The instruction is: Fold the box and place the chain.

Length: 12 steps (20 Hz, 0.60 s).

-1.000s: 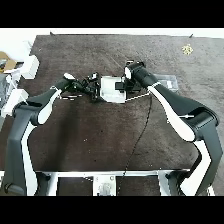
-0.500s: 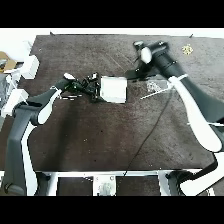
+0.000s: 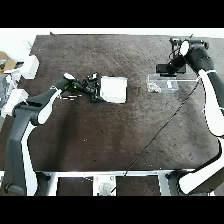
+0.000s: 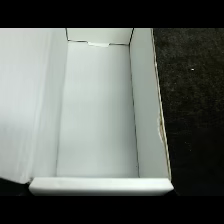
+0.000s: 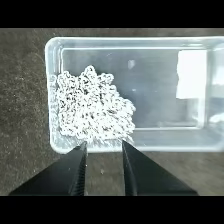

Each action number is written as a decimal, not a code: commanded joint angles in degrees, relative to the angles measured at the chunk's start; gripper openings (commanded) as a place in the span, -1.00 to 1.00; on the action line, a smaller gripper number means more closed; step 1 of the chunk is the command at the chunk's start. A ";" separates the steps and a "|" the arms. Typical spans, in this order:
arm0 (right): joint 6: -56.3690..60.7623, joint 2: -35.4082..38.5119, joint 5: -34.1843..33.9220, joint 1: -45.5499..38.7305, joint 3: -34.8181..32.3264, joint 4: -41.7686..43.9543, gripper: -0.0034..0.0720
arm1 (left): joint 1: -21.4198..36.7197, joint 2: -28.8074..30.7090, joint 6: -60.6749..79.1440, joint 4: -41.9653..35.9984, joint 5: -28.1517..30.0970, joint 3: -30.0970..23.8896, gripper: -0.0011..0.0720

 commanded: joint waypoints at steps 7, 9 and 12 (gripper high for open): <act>-5.64 -8.57 -0.87 -0.33 0.07 6.73 -0.03 | 0.00 0.00 0.00 0.02 0.07 0.00 -0.01; -5.77 -9.44 -1.51 -0.22 0.07 7.13 -0.04 | 0.00 0.00 0.00 0.02 0.07 0.00 -0.01; -5.75 -9.99 -1.77 -0.22 0.07 6.78 -0.05 | 0.00 0.00 0.00 0.02 0.04 0.00 -0.01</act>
